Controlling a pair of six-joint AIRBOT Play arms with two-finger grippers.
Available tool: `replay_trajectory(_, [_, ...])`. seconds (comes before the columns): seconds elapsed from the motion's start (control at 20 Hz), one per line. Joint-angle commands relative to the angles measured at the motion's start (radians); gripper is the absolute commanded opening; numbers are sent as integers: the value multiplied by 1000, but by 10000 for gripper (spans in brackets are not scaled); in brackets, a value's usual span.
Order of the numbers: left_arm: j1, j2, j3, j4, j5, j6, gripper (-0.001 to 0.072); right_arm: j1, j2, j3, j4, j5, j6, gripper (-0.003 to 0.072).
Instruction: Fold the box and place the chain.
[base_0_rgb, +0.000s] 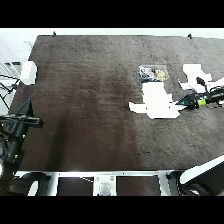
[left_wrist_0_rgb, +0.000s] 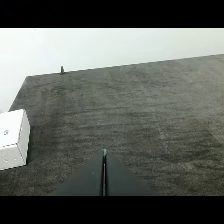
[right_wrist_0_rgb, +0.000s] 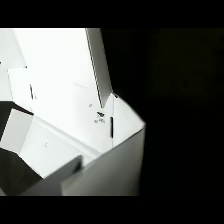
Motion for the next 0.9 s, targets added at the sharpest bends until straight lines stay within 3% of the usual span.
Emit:
replay_trajectory(0.0, [0, 0, 1, 0, 0, 0, 19, 16, -20, -11, 64, 16, -52, 101])
replay_trajectory(0.05, [0, 0, 1, 0, 0, 0, 19, 16, -19, -12, 91, 17, -50, 7])
replay_trajectory(0.15, [0, 0, 1, 0, 0, 0, 19, 18, -3, -46, 123, 37, -51, 6])
replay_trajectory(0.3, [0, 0, 1, 0, 0, 0, 19, 56, 66, -200, 227, 6, -82, 5])
replay_trajectory(0.5, [0, 0, 1, 0, 0, 0, 19, 204, 216, -473, 374, -174, -104, 4])
replay_trajectory(0.65, [0, 0, 1, 0, 0, 0, 19, 319, 332, -631, 485, -372, -130, 4])
replay_trajectory(0.85, [0, 0, 1, 0, 0, 0, 19, 505, 355, -663, 544, -508, -178, 4])
